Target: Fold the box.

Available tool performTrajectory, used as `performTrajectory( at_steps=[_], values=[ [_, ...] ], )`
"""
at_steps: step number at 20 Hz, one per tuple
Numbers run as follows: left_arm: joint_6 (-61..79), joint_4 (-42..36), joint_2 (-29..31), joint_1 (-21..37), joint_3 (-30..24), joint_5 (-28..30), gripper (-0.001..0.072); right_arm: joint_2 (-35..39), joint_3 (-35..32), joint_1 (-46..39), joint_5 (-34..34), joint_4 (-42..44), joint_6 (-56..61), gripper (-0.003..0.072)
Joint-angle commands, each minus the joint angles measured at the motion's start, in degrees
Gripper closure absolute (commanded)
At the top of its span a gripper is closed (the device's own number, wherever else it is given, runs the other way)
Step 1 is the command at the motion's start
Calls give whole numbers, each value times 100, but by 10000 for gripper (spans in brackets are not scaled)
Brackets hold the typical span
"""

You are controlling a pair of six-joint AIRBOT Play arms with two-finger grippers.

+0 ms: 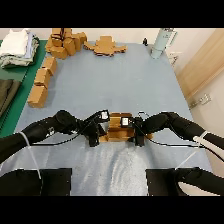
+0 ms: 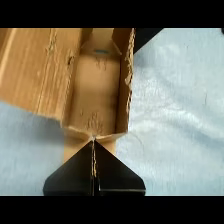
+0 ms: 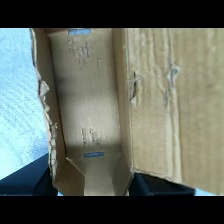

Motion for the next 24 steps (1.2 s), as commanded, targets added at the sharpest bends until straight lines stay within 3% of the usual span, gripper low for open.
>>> performTrajectory(
  at_steps=[1,4,7,9,11,15,20,24],
  values=[
    [-2411,1882,726,2,4,-20,698,0,-4,-2,2,0,2,178],
    [-4815,3167,1515,2,4,-529,698,0,-4,-2,2,0,2,179],
    [-8209,4824,2074,2,4,-1412,698,0,-4,-2,2,0,2,179],
    [-9593,5331,2232,2,4,-1888,698,0,-4,-2,2,0,2,179],
    [-10292,5307,2144,2,-13,-1971,697,0,-4,-2,2,0,2,178],
    [-10688,4813,1390,0,-15,-1818,698,0,-2,-2,2,0,0,178],
    [-10323,3532,485,-9,-13,-678,698,0,-4,-2,2,0,2,178],
    [-9536,2400,363,-7,-13,-321,698,0,-4,-2,2,0,2,178]
  ],
)
